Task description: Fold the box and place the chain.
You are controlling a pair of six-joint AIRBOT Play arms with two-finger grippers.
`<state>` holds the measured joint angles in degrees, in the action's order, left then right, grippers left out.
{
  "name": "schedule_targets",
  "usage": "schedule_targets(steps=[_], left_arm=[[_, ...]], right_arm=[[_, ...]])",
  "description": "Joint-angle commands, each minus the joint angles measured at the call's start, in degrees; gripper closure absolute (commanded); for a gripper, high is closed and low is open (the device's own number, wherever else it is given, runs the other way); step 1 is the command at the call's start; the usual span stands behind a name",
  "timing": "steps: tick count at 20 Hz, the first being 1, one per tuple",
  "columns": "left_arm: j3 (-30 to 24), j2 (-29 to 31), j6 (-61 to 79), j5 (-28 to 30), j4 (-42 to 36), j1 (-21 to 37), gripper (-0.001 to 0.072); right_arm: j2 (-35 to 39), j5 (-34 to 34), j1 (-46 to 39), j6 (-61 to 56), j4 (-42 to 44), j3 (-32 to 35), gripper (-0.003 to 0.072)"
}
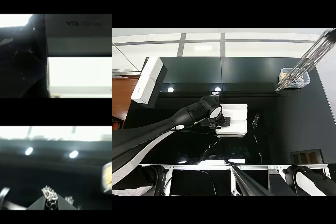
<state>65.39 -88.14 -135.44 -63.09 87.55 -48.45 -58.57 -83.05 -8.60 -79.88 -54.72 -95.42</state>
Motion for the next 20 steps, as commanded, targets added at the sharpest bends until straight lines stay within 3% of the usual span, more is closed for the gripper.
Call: schedule_targets(steps=[1, 4, 11, 14, 20], left_arm=[[0.02, 0.02, 0.02, 0.00, -0.04, 0.02, 0.0684], [0.02, 0.02, 0.02, 0.02, -0.04, 0.02, 0.0684], [0.02, 0.02, 0.02, 0.00, -0.04, 0.02, 0.0684], [0.02, 0.02, 0.02, 0.00, -0.04, 0.02, 0.0685], [0.02, 0.02, 0.02, 0.04, 0.00, 0.02, 0.0684]], right_arm=[[5.18, -4.90, 4.09, 3.61, 8.68, 8.63, 0.0668], [5.33, -2.21, 10.47, 1.95, 16.79, 13.25, 0.0669], [5.07, 12.96, 23.80, -2.86, 15.69, 21.64, 0.0668], [5.07, 16.04, 27.61, -5.88, 10.69, 28.09, 0.0668], [4.83, 23.96, 31.26, -6.84, 10.14, 42.21, 0.0668]])
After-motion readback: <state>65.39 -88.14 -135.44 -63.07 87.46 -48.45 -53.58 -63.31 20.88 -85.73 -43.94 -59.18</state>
